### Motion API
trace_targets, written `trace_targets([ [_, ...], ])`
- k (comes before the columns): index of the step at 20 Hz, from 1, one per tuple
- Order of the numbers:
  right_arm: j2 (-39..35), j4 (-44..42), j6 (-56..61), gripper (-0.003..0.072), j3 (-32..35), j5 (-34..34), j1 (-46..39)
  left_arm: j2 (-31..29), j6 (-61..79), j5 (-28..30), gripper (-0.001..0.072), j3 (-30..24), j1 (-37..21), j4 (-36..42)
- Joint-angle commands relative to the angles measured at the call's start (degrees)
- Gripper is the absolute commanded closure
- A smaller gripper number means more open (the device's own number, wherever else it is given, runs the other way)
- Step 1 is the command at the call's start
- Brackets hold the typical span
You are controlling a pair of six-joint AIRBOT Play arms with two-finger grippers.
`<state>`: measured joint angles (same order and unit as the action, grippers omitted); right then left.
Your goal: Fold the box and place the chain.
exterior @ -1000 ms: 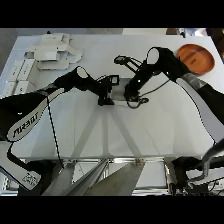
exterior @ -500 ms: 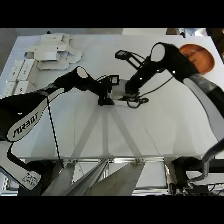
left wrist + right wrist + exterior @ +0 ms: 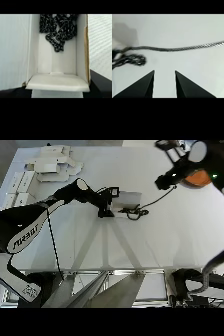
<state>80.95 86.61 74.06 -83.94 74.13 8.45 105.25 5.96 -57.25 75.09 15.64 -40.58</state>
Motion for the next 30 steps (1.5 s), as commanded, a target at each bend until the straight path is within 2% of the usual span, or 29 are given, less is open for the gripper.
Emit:
trace_targets([
  [1,1.42,1.88,3.56,0.0384,0.00,-3.34,-8.07,-0.02,0.00,0.00,0.0125,0.04,-0.07,-0.02],
  [6,9.66,2.36,4.24,0.0385,0.00,-6.03,-12.83,-0.02,0.00,0.00,0.0125,0.04,-0.07,-0.02],
  [10,15.41,4.85,8.70,0.0385,0.00,-14.21,-13.05,-0.02,0.00,0.00,0.0125,0.04,-0.07,-0.02],
  [18,20.87,9.55,14.64,0.0387,0.00,-23.19,-13.11,-0.02,0.00,0.00,0.0125,0.04,-0.07,-0.02],
  [30,24.57,5.70,17.05,0.0402,0.00,-22.40,-13.03,-0.02,0.00,0.00,0.0125,0.04,-0.07,-0.02],
])
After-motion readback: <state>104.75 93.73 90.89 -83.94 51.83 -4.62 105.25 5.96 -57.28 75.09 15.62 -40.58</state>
